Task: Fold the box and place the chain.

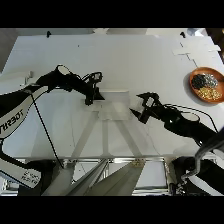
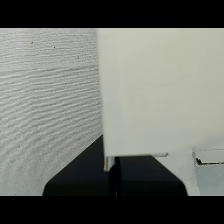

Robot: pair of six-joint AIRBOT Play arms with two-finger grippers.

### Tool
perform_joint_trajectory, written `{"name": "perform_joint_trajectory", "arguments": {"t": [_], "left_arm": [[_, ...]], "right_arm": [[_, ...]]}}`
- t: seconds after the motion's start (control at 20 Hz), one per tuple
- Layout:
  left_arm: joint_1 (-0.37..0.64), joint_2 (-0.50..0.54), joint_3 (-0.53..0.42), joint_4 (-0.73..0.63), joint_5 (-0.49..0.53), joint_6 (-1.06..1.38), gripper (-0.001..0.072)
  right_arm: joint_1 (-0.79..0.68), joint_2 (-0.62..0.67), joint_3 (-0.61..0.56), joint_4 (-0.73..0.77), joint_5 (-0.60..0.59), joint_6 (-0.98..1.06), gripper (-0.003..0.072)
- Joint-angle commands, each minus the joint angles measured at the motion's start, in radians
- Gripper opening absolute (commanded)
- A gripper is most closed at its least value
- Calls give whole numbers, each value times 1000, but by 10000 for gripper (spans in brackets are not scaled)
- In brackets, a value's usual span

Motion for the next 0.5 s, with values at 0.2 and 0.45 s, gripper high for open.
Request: {"name": "perform_joint_trajectory", "arguments": {"t": [0.2, 0.45], "left_arm": [[0, 0, 0, 0, 0, 0, 15], [0, 0, 0, 0, 0, 0, 15]], "right_arm": [[0, 113, -42, -718, 256, 558, 698], [0, 20, -42, -716, 163, 523, 698]]}}
